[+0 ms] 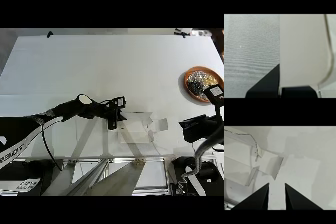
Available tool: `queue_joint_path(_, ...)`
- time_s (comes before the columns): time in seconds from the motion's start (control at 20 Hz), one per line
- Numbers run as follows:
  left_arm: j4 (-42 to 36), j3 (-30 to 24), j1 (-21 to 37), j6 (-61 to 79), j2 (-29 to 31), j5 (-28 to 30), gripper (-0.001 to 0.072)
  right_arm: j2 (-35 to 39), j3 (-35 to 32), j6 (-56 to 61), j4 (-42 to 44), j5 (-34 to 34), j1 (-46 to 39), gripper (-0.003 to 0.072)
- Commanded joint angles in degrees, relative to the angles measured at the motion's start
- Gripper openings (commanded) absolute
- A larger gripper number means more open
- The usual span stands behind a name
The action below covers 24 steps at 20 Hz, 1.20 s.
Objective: Fold the box and place the chain.
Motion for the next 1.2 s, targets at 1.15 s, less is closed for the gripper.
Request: queue_joint_path(1.15,0.00,-0.02,-0.07,0.00,-0.04,-0.15,0.0011,0.04,0.02,-3.98,0.20,-1.73,0.02,0.0216)
